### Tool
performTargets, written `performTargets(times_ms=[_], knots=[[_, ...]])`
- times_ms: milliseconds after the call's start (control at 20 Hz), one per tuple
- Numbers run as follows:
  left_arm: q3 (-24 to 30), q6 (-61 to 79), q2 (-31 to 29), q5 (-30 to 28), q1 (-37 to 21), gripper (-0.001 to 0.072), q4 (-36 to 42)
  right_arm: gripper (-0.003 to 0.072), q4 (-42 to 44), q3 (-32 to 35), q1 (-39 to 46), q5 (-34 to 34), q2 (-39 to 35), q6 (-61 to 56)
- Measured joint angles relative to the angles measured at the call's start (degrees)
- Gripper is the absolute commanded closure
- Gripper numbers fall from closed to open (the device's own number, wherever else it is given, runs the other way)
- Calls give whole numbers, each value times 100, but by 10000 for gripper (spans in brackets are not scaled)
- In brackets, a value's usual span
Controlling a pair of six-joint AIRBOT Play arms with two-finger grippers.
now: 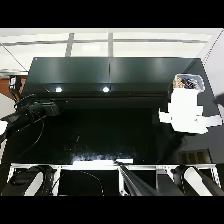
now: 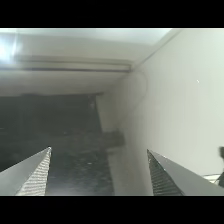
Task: Fold the box and place the chain.
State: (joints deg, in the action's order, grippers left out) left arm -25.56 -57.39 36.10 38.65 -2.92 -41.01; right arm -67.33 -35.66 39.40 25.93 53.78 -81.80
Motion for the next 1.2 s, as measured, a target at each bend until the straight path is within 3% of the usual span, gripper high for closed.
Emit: performTargets(times_ms=[150, 350, 550, 750, 800, 950, 1000, 1100, 1200], knots=[[0, 0, 0, 105, 0, 5, 131, -25, -48, -535, 1429, 979, 682, 44], [0, 0, 0, 144, 0, 5, 442, -18, 341, -1453, 2328, 2979, 1757, 1639], [-2, 0, 0, 162, 0, 6, 557, -18, 929, -2151, 2540, 4426, 2634, 2835], [0, 0, 0, 203, 0, 6, 599, -11, 1158, -2564, 2391, 5088, 3370, 3324], [-2, 0, 0, 216, 0, 5, 610, 41, 1215, -2660, 2317, 5217, 3545, 3388], [0, -2, 0, 238, 0, 5, 636, 50, 1314, -2920, 2055, 5626, 4046, 3477], [0, -2, 0, 243, 0, 6, 645, 209, 1340, -2977, 1982, 5731, 4151, 3497], [0, -2, 2, 243, 0, 5, 673, 453, 1338, -3060, 1873, 5840, 4295, 3528], [0, -2, 0, 236, 0, 5, 682, 499, 1362, -3143, 1818, 5978, 4369, 3593]])
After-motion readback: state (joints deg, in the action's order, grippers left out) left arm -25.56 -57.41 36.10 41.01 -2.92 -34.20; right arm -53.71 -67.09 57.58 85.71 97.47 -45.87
